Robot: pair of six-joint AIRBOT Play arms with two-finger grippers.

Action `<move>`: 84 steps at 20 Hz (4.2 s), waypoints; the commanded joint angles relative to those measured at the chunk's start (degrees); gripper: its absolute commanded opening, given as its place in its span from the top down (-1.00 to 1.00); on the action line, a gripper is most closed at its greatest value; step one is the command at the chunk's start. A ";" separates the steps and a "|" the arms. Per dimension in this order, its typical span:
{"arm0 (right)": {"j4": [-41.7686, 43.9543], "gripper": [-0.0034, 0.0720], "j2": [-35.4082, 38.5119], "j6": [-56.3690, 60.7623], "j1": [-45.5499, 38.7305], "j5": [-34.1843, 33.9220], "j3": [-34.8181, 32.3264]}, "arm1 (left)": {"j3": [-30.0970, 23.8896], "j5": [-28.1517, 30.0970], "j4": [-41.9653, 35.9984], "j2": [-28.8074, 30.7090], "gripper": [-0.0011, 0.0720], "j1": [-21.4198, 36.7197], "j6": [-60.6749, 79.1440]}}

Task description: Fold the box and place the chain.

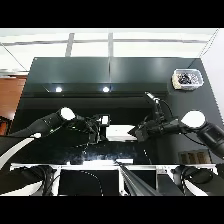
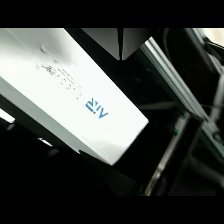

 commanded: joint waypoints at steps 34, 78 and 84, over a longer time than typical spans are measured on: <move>-40.89 0.88 4.81 21.81 -16.22 7.26 6.40 | -0.02 -0.15 0.00 -0.04 0.06 -0.04 -0.02; -38.25 0.87 5.38 24.98 -19.23 -0.28 6.40 | 19.02 -6.10 9.53 -5.66 -0.94 -12.59 -33.07; -38.25 0.87 5.38 25.00 -19.23 -0.31 6.40 | 19.02 -5.38 14.21 -7.85 -0.94 -15.02 -33.05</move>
